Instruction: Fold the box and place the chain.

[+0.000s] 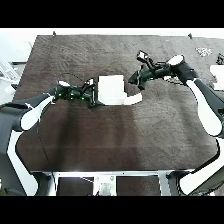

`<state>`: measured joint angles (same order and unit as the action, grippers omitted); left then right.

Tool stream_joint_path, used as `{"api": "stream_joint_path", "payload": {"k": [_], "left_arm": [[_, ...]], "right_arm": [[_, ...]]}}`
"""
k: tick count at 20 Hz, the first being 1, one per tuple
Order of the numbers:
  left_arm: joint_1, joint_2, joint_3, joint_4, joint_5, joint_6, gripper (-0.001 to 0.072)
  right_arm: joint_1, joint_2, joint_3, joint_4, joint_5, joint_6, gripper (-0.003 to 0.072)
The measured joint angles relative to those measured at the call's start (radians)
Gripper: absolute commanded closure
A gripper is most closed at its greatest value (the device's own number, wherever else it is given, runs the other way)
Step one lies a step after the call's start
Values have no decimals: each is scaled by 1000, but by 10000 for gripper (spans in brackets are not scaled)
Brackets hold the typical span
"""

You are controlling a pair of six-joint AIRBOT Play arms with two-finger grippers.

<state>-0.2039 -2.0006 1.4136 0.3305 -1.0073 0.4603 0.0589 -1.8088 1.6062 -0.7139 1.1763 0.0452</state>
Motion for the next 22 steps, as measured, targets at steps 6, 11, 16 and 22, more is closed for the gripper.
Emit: {"api": "stream_joint_path", "payload": {"k": [6, 11, 16, 22], "left_arm": [[0, 0, 0, 0, 0, 0, 242], [0, 0, 0, -1, 1, 0, 242], [0, 0, 0, -1, 1, 0, 242], [0, 0, 0, -1, 1, 0, 242]], "right_arm": [[-14, 27, -116, -71, -3, -91, 216], [5, 19, -141, -79, -6, -127, 299], [23, 8, -146, -83, -6, -134, 247], [57, -14, -147, -74, -10, -135, 411]]}}
